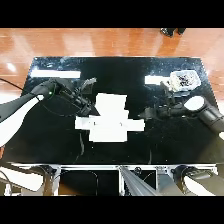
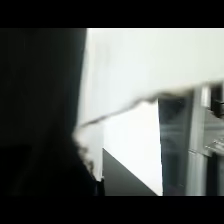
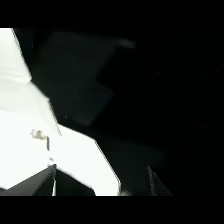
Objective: Fold the box and place the chain.
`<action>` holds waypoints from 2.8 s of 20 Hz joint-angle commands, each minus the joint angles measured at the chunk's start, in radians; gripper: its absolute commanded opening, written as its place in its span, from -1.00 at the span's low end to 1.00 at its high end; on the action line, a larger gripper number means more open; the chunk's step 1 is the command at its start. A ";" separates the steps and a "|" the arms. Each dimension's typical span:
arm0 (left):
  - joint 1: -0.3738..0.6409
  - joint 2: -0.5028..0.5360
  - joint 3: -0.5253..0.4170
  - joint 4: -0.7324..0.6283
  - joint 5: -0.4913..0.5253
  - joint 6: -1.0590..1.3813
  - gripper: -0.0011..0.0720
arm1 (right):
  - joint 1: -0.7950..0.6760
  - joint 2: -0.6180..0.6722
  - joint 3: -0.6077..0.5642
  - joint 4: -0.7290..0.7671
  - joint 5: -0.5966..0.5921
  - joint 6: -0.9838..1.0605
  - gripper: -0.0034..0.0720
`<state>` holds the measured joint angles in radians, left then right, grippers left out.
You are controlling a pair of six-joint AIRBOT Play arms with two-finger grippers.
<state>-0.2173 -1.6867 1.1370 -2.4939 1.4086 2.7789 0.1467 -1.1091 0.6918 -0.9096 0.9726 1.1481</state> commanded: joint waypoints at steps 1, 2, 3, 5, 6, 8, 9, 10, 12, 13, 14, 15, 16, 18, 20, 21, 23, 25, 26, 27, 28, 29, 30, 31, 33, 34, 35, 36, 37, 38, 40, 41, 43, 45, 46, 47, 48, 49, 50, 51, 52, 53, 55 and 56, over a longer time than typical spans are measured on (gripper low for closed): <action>-0.043 0.121 -0.031 -0.001 -0.166 0.139 -0.92 | -0.071 0.026 0.110 -0.159 0.113 -0.005 0.94; -0.055 0.155 -0.050 -0.001 -0.212 0.179 -0.92 | -0.072 0.026 0.138 -0.202 0.114 -0.010 0.94; -0.068 0.187 -0.070 -0.001 -0.261 0.214 -0.92 | -0.072 0.026 0.157 -0.228 0.115 -0.018 0.94; -0.092 0.233 -0.106 0.042 -0.317 0.224 -0.92 | -0.072 0.026 0.181 -0.261 0.115 -0.029 0.94; -0.105 0.248 -0.114 0.079 -0.323 0.224 -0.92 | -0.072 0.026 0.183 -0.271 0.114 -0.034 0.94; -0.129 0.277 -0.143 0.079 -0.313 0.224 -0.92 | -0.072 0.026 0.183 -0.278 0.110 -0.053 0.94; -0.138 0.294 -0.163 0.082 -0.333 0.224 -0.92 | -0.072 0.026 0.183 -0.277 0.101 -0.063 0.94; -0.148 0.315 -0.187 0.087 -0.375 0.224 -0.92 | -0.072 0.026 0.183 -0.277 0.087 -0.069 0.94; -0.177 0.356 -0.230 0.132 -0.443 0.224 -0.92 | -0.072 0.026 0.183 -0.278 0.059 -0.089 0.94; -0.194 0.386 -0.259 0.154 -0.483 0.224 -0.92 | -0.072 0.026 0.183 -0.277 0.048 -0.094 0.94; -0.208 0.416 -0.286 0.164 -0.522 0.224 -0.92 | -0.072 0.026 0.183 -0.278 0.042 -0.095 0.94; -0.218 0.448 -0.317 0.161 -0.555 0.224 -0.92 | -0.072 0.026 0.183 -0.278 0.039 -0.100 0.94; -0.233 0.484 -0.352 0.158 -0.597 0.224 -0.92 | -0.072 0.026 0.183 -0.278 0.039 -0.114 0.94; -0.266 0.533 -0.415 0.155 -0.651 0.224 -0.91 | -0.072 0.026 0.183 -0.278 0.036 -0.134 0.94; -0.290 0.534 -0.466 0.155 -0.681 0.224 -0.91 | -0.072 0.026 0.183 -0.278 0.031 -0.148 0.94; -0.293 0.528 -0.486 0.155 -0.698 0.224 -0.91 | -0.072 0.026 0.183 -0.278 0.031 -0.154 0.94; -0.292 0.512 -0.505 0.156 -0.722 0.224 -0.91 | -0.072 0.026 0.183 -0.278 0.032 -0.154 0.94; -0.292 0.486 -0.505 0.158 -0.731 0.224 -0.91 | -0.072 0.026 0.183 -0.278 0.033 -0.154 0.94; -0.292 0.472 -0.505 0.156 -0.729 0.224 -0.91 | -0.072 0.026 0.183 -0.277 0.034 -0.154 0.94; -0.293 0.460 -0.505 0.155 -0.729 0.216 -0.91 | -0.072 0.026 0.183 -0.277 0.038 -0.154 0.94; -0.293 0.455 -0.505 0.155 -0.730 0.205 -0.91 | -0.072 0.026 0.183 -0.277 0.042 -0.154 0.94; -0.293 0.455 -0.504 0.155 -0.732 0.199 -0.91 | -0.072 0.026 0.183 -0.277 0.045 -0.154 0.94; -0.293 0.455 -0.503 0.156 -0.730 0.199 -0.91 | -0.072 0.026 0.183 -0.277 0.047 -0.154 0.94; -0.293 0.455 -0.502 0.155 -0.732 0.199 -0.91 | -0.072 0.026 0.183 -0.277 0.048 -0.154 0.94; -0.293 0.455 -0.502 0.156 -0.724 0.205 -0.91 | -0.072 0.026 0.183 -0.278 0.051 -0.158 0.94; -0.292 0.455 -0.502 0.156 -0.705 0.216 -0.91 | -0.072 0.026 0.183 -0.281 0.055 -0.169 0.94; -0.292 0.455 -0.502 0.156 -0.679 0.224 -0.91 | -0.072 0.026 0.183 -0.299 0.056 -0.173 0.94; -0.293 0.457 -0.501 0.154 -0.652 0.224 -0.91 | -0.072 0.026 0.183 -0.327 0.060 -0.173 0.94; -0.301 0.465 -0.501 0.155 -0.645 0.224 -0.91 | -0.072 0.026 0.183 -0.370 0.074 -0.173 0.94; -0.310 0.478 -0.501 0.156 -0.647 0.224 -0.91 | -0.072 0.026 0.183 -0.408 0.096 -0.172 0.94; -0.328 0.503 -0.501 0.171 -0.652 0.224 -0.91 | -0.072 0.026 0.183 -0.456 0.134 -0.172 0.94; -0.333 0.512 -0.501 0.188 -0.653 0.224 -0.91 | -0.072 0.026 0.183 -0.465 0.142 -0.172 0.94; -0.336 0.518 -0.501 0.190 -0.663 0.224 -0.91 | -0.072 0.026 0.183 -0.474 0.142 -0.172 0.94; -0.346 0.518 -0.501 0.182 -0.666 0.224 -0.91 | -0.072 0.026 0.183 -0.473 0.142 -0.172 0.94; -0.363 0.518 -0.502 0.182 -0.681 0.224 -0.91 | -0.072 0.026 0.183 -0.473 0.142 -0.172 0.94; -0.381 0.517 -0.502 0.186 -0.688 0.224 -0.91 | -0.072 0.026 0.183 -0.473 0.142 -0.172 0.94; -0.396 0.515 -0.503 0.193 -0.690 0.224 -0.91 | -0.072 0.026 0.183 -0.473 0.142 -0.172 0.94; -0.405 0.510 -0.503 0.208 -0.693 0.224 -0.91 | -0.072 0.026 0.183 -0.472 0.141 -0.172 0.94; -0.406 0.503 -0.503 0.209 -0.692 0.224 -0.91 | -0.072 0.026 0.183 -0.472 0.142 -0.173 0.94; -0.406 0.491 -0.503 0.210 -0.694 0.224 -0.91 | -0.072 0.026 0.183 -0.472 0.142 -0.173 0.94; -0.406 0.475 -0.503 0.209 -0.697 0.224 -0.91 | -0.072 0.026 0.183 -0.472 0.141 -0.173 0.94; -0.406 0.457 -0.503 0.209 -0.697 0.224 -0.91 | -0.072 0.026 0.183 -0.472 0.136 -0.174 0.94; -0.407 0.439 -0.502 0.204 -0.695 0.224 -0.91 | -0.072 0.026 0.183 -0.476 0.114 -0.177 0.94; -0.406 0.439 -0.502 0.204 -0.697 0.224 -0.91 | -0.072 0.026 0.183 -0.476 0.114 -0.177 0.94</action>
<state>-0.6201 -1.2285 0.6342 -2.2906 0.7143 3.0024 0.0753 -1.0832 0.8738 -1.3830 1.1004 0.9718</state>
